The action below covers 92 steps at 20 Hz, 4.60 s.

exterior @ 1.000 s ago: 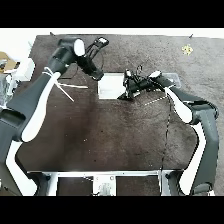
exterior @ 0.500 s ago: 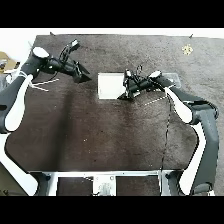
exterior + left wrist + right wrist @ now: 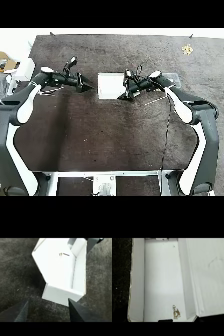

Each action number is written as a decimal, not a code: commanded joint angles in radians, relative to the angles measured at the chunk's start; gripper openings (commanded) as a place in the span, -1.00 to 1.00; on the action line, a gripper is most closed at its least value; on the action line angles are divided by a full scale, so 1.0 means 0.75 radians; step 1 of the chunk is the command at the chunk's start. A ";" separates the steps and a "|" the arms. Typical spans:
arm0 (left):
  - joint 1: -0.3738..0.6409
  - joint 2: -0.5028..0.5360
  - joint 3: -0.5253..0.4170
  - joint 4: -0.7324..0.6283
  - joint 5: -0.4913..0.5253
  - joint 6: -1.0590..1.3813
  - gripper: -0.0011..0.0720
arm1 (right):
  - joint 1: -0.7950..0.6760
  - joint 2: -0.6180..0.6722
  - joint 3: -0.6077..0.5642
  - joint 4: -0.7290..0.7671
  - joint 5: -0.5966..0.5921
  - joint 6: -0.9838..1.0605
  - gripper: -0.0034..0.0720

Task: Fold the box and place the chain.

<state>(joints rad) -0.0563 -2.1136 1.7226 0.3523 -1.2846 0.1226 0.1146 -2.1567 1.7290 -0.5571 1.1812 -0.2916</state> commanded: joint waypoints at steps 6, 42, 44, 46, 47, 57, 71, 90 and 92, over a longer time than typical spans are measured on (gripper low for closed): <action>-0.030 -0.085 0.065 0.049 -0.035 0.273 1.00 | 0.001 0.001 -0.001 0.001 0.001 0.000 0.66; -0.185 -0.168 0.065 -0.031 0.089 0.358 1.00 | 0.001 0.001 -0.001 0.001 0.001 0.000 0.66; -0.185 -0.168 0.065 -0.032 0.087 0.360 1.00 | 0.001 0.001 -0.001 0.001 0.001 0.000 0.66; -0.185 -0.168 0.065 -0.032 0.082 0.360 1.00 | 0.001 0.001 -0.001 0.001 0.001 0.000 0.66; -0.185 -0.168 0.065 -0.031 0.082 0.360 1.00 | 0.001 0.001 -0.001 0.001 0.001 0.000 0.66; -0.185 -0.168 0.065 -0.002 0.073 0.360 0.14 | 0.001 0.001 -0.001 0.001 0.001 0.000 0.66; -0.185 -0.168 0.065 0.008 0.096 0.359 -0.02 | 0.001 0.001 -0.001 0.001 0.001 0.000 0.66; -0.185 -0.168 0.065 0.008 0.096 0.359 -0.02 | 0.001 0.001 -0.001 0.016 0.001 0.000 0.66; -0.185 -0.168 0.065 0.008 0.096 0.359 -0.02 | 0.001 0.001 -0.001 0.015 0.001 0.000 0.66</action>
<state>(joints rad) -0.1963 -2.2391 1.7706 0.3576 -1.2125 0.3920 0.1146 -2.1567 1.7287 -0.5541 1.1816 -0.2920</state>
